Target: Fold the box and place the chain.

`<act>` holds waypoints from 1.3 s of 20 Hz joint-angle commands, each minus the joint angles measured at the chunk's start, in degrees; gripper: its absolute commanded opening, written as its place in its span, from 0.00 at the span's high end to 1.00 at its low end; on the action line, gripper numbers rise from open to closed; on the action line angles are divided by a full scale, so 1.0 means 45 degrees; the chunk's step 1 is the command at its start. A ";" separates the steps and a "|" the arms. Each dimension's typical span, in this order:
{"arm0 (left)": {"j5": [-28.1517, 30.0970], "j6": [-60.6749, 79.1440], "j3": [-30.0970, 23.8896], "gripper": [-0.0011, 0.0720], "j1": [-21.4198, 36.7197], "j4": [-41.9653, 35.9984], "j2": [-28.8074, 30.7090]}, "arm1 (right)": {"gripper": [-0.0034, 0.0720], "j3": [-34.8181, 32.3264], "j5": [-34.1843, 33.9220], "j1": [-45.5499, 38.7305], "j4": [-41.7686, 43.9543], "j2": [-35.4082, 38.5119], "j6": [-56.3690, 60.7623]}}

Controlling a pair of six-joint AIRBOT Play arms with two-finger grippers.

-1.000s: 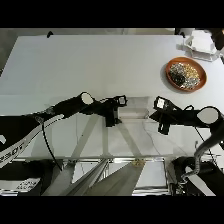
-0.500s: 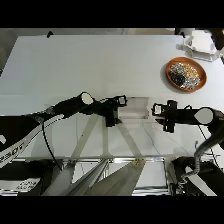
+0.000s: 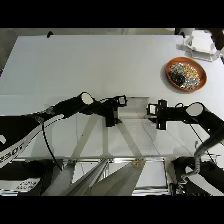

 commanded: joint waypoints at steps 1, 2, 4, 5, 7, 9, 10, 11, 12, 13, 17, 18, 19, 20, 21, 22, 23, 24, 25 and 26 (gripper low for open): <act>0.0000 0.0000 0.0015 0.86 0.0005 0.0005 0.0005 | 0.62 -0.0005 -0.0180 -0.0005 0.1180 -0.0199 -0.0466; 0.0000 0.0000 0.0015 0.86 0.0005 0.0005 0.0010 | 0.65 -0.0005 -0.0107 0.0000 0.1355 -0.0199 -0.0466; 0.0000 0.0000 0.0015 0.86 0.0010 0.0005 0.0010 | 0.67 -0.0005 -0.0029 0.0010 0.1579 -0.0199 -0.0466; 0.0000 0.0000 0.0015 0.86 0.0005 0.0005 0.0010 | 0.67 -0.0005 -0.0029 0.0010 0.1676 -0.0199 -0.0466; 0.0000 0.0000 0.0015 0.86 0.0005 0.0005 0.0010 | 0.73 -0.0005 0.0131 0.0010 0.2006 -0.0199 -0.0466; 0.0000 0.0000 0.0015 0.86 0.0010 0.0005 0.0005 | 0.76 -0.0005 0.0520 0.0010 0.2006 -0.0204 -0.0466; 0.0000 0.0000 0.0015 0.86 0.0005 0.0005 0.0010 | 0.76 -0.0005 0.0520 0.0010 0.2006 -0.0204 -0.0466; 0.0000 0.0000 0.0015 0.86 0.0010 0.0005 0.0010 | 0.75 -0.0005 0.0515 0.0010 0.2011 -0.0204 -0.0466; 0.0000 0.0000 0.0015 0.86 0.0005 0.0005 0.0005 | 0.75 -0.0005 0.0525 0.0010 0.2011 -0.0204 -0.0466; 0.0000 0.0000 0.0015 0.86 0.0005 0.0005 0.0010 | 0.75 -0.0005 0.0602 0.0010 0.2006 -0.0204 -0.0466; 0.0000 0.0000 0.0015 0.86 0.0010 0.0005 0.0010 | 0.74 -0.0005 0.0792 0.0005 0.0952 -0.0204 -0.0457; 0.0000 0.0000 0.0015 0.86 0.0010 0.0005 0.0010 | 0.71 -0.0005 0.0787 0.0005 0.0384 -0.0204 -0.0457; 0.0000 0.0000 0.0015 0.86 0.0010 0.0005 0.0010 | 0.71 -0.0005 0.0787 0.0005 -0.0053 -0.0204 -0.0457; 0.0005 0.0000 0.0015 0.86 0.0010 0.0005 0.0005 | 0.71 -0.0005 0.0772 0.0005 -0.0136 -0.0204 -0.0461; 0.0000 0.0000 0.0015 0.86 0.0005 0.0005 0.0010 | 0.71 -0.0005 0.0719 0.0010 -0.0034 -0.0204 -0.0466; 0.0005 0.0000 0.0015 0.86 0.0005 0.0005 0.0005 | 0.71 -0.0005 0.0651 0.0010 0.0155 -0.0204 -0.0476; 0.0000 0.0000 0.0015 0.86 0.0010 0.0005 0.0010 | 0.71 -0.0005 0.0510 0.0010 0.0476 -0.0204 -0.0476; 0.0000 0.0000 0.0015 0.86 0.0005 0.0005 0.0010 | 0.71 -0.0005 0.0374 0.0010 0.0806 -0.0219 -0.0486; 0.0005 0.0000 0.0015 0.86 0.0010 0.0005 0.0010 | 0.71 -0.0005 0.0267 0.0010 0.1287 -0.0306 -0.0680; 0.0000 0.0000 0.0015 0.86 0.0010 0.0005 0.0010 | 0.72 -0.0005 0.0272 0.0010 0.1627 -0.0466 -0.0918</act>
